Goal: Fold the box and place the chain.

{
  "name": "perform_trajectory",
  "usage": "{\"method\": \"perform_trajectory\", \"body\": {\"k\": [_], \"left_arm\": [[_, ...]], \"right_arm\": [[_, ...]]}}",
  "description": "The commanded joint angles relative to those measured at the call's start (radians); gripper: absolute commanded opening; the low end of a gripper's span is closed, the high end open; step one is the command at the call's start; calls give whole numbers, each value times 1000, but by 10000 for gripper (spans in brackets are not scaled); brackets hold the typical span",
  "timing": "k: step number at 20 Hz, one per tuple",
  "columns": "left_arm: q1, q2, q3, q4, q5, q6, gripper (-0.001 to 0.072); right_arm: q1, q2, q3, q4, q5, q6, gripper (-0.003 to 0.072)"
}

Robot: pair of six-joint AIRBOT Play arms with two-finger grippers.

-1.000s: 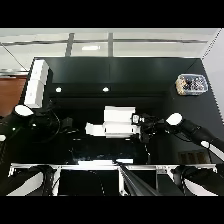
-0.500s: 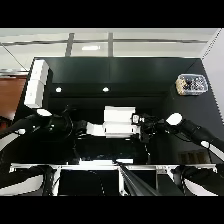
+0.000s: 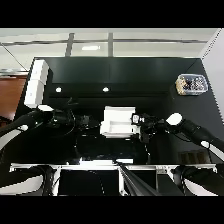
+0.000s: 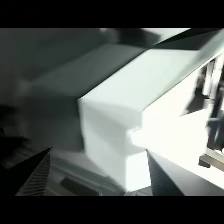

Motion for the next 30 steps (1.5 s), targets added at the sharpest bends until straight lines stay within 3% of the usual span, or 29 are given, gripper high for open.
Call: {"method": "perform_trajectory", "body": {"k": [1,5,7,15,19,24,30], "left_arm": [[-7,-1,58,-6,-36,11,662],[-89,-1,115,82,-28,-47,661],[-145,-1,158,179,-17,-127,613],[-276,0,283,369,-11,-466,612],[-322,4,307,431,85,-660,612],[-397,4,325,611,108,-863,612],[-441,3,325,647,154,-945,612]], "right_arm": [[0,-1,0,0,0,0,403],[0,-1,-1,0,0,0,403],[0,-1,0,0,0,0,403],[0,-1,0,0,0,1,403],[0,-1,0,0,0,0,403],[0,-1,0,0,0,1,403],[0,-1,0,0,0,1,403]]}}
